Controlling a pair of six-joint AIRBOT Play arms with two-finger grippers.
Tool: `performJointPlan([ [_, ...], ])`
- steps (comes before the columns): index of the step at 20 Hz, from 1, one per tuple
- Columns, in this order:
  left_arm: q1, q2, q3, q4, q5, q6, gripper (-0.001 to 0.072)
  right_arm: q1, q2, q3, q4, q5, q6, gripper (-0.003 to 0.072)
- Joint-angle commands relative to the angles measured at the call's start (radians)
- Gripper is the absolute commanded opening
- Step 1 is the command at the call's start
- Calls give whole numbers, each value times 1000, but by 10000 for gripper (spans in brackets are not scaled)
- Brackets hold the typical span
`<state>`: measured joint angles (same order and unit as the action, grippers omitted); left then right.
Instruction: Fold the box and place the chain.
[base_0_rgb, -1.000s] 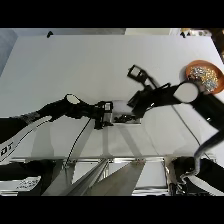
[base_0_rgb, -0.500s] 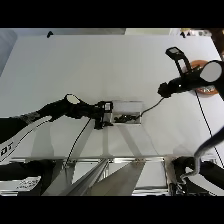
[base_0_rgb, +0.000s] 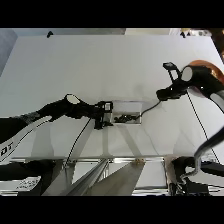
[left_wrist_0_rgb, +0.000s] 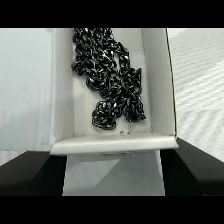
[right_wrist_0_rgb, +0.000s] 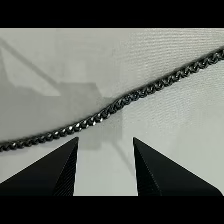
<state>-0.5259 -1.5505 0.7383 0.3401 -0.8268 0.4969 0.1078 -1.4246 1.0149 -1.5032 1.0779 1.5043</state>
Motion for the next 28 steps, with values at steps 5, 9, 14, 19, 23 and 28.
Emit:
performJointPlan([
  [5, 0, 1, 1, 0, 0, 0, 273, -1, -68, -10, -3, -59, 43, 320],
  [9, 0, 1, 1, 0, 0, 0, 273, -1, -76, -16, -3, -62, 69, 269],
  [14, 0, 1, 1, 0, 0, 0, 273, 35, -78, -17, 4, -78, 69, 77],
  [19, 0, 1, 1, 0, 0, 0, 273, 64, -70, -17, -19, -33, 34, 17],
  [23, 0, 1, 1, 0, 0, 0, 273, 68, 77, -17, -19, 71, -49, 16],
  [28, 0, 1, 1, 0, 0, 0, 273, 68, 379, -17, 90, 187, -86, 17],
])
